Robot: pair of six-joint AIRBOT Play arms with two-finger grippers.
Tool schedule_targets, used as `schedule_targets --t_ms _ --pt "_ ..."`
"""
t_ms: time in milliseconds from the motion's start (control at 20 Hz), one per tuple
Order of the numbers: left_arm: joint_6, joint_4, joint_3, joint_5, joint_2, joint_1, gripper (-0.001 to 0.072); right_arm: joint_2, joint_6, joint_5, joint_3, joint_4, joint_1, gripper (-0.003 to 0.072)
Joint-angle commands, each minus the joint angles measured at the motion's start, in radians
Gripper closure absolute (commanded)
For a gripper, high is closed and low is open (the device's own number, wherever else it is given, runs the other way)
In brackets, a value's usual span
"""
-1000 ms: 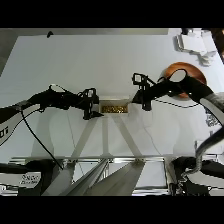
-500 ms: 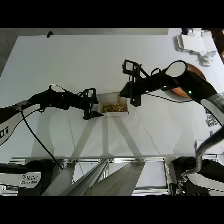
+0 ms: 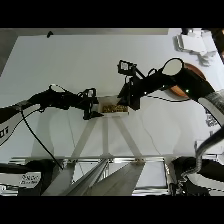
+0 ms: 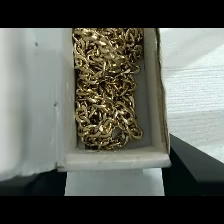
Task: Fold the box and place the chain.
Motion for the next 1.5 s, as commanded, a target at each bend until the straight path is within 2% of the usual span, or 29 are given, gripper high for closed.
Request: schedule_targets --t_ms 0,100,200,450,650,900,1200,1250,1350,1450 --pt "0.000 0.000 0.001 0.000 0.001 0.000 0.0394 0.000 0.033 0.126 0.041 0.004 0.000 0.0406" --pt "0.000 0.000 0.001 0.000 0.001 0.000 0.0394 0.000 0.035 0.189 0.104 0.002 0.000 0.0419" --pt "0.000 0.000 0.001 0.000 0.001 0.000 0.0394 -0.001 0.051 0.164 0.170 0.003 0.000 0.0419" --pt "0.000 0.000 0.001 0.000 0.001 0.000 0.0394 -0.072 0.206 -0.123 0.228 0.005 -0.051 0.0407" --pt "0.000 0.000 0.001 0.000 0.001 0.000 0.0394 -0.211 0.285 -0.043 0.228 0.002 -0.071 0.0407" --pt "0.000 0.000 0.001 0.000 0.001 0.000 0.0394 -0.328 0.223 0.203 0.227 0.104 -0.071 0.0408" --pt "0.000 0.000 0.001 0.000 0.001 0.000 0.0394 -0.327 0.148 0.245 0.224 0.112 -0.067 0.0402" --pt "0.000 0.000 0.001 0.000 0.001 0.000 0.0394 -0.326 0.142 0.245 0.222 0.107 -0.063 0.0382" --pt "0.000 0.000 0.001 0.000 0.001 0.000 0.0394 -0.314 0.039 0.227 0.210 0.107 -0.047 0.0280" --pt "0.000 0.000 0.001 0.000 0.001 0.000 0.0394 -0.284 -0.024 0.154 0.195 0.106 -0.031 0.0210"
